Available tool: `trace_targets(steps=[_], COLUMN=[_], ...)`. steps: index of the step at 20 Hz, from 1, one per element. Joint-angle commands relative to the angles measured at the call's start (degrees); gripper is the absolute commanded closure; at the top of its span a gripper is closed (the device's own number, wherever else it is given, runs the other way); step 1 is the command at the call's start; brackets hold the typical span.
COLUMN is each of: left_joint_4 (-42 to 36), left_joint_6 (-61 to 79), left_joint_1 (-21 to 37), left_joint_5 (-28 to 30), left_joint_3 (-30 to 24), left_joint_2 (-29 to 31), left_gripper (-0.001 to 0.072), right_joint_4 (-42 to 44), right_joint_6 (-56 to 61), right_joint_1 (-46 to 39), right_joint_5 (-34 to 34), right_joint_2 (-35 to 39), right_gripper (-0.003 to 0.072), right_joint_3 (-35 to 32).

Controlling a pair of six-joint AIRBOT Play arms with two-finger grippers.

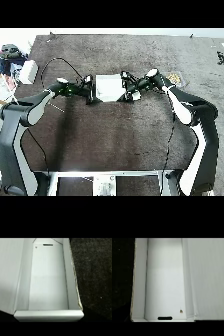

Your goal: Fold the box and place the chain.

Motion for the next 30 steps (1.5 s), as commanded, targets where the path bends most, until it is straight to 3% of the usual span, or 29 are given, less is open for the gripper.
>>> trace_targets(steps=[1,21,22,30], left_joint_4=[-0.07,-0.07,-0.07,-0.07], left_joint_6=[0.0,0.0,0.0,0.0], left_joint_1=[0.02,0.02,0.02,0.02], left_joint_5=[0.02,0.02,0.02,0.02], left_joint_3=[0.04,0.04,0.04,0.04], left_joint_2=[-0.04,-0.02,-0.02,-0.02], left_gripper=[0.0244,0.0244,0.0244,0.0244], right_joint_4=[0.02,0.04,-0.04,-0.55], right_joint_6=[0.0,0.96,1.29,2.82], right_joint_1=[-0.02,-0.04,-0.09,-2.95], right_joint_5=[0.02,1.38,1.31,3.58], right_joint_2=[-0.04,-0.02,-0.02,1.97], right_gripper=[0.0154,0.0151,-0.0034,-0.003], right_joint_3=[0.0,0.02,0.02,0.07])
